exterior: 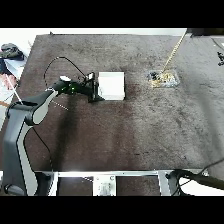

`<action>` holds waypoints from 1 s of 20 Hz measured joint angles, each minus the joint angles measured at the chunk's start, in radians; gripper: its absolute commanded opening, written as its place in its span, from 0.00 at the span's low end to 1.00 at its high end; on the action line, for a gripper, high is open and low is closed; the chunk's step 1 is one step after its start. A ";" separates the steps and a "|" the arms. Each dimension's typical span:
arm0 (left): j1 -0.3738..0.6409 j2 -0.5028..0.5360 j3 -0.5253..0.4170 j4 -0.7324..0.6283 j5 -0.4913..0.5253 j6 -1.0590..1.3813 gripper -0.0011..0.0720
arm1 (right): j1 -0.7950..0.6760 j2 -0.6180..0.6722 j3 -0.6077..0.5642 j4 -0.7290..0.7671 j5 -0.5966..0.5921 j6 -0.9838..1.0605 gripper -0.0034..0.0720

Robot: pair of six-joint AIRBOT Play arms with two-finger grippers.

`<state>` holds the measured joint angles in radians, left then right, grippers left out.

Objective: Fold the box and place the chain.

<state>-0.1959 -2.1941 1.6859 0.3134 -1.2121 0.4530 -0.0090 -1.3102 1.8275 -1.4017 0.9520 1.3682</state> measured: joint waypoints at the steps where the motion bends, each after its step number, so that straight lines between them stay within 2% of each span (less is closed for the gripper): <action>1: 0.000 0.000 0.000 0.000 0.000 0.000 0.74 | 0.010 0.035 0.000 0.000 -0.033 -0.010 0.06; 6: 0.000 0.000 0.000 0.000 0.000 0.000 0.74 | 0.103 0.159 0.000 0.000 -0.200 -0.074 0.06; 10: 0.000 0.000 0.000 0.000 0.000 0.000 0.74 | 0.192 0.190 0.000 0.000 -0.261 -0.117 0.06; 14: 0.000 0.000 0.000 0.000 0.000 0.000 0.74 | 0.243 0.194 0.000 -0.048 -0.272 -0.138 0.06; 20: 0.000 0.000 0.000 0.000 0.000 0.000 0.74 | 0.236 0.178 0.000 -0.117 -0.266 -0.105 0.06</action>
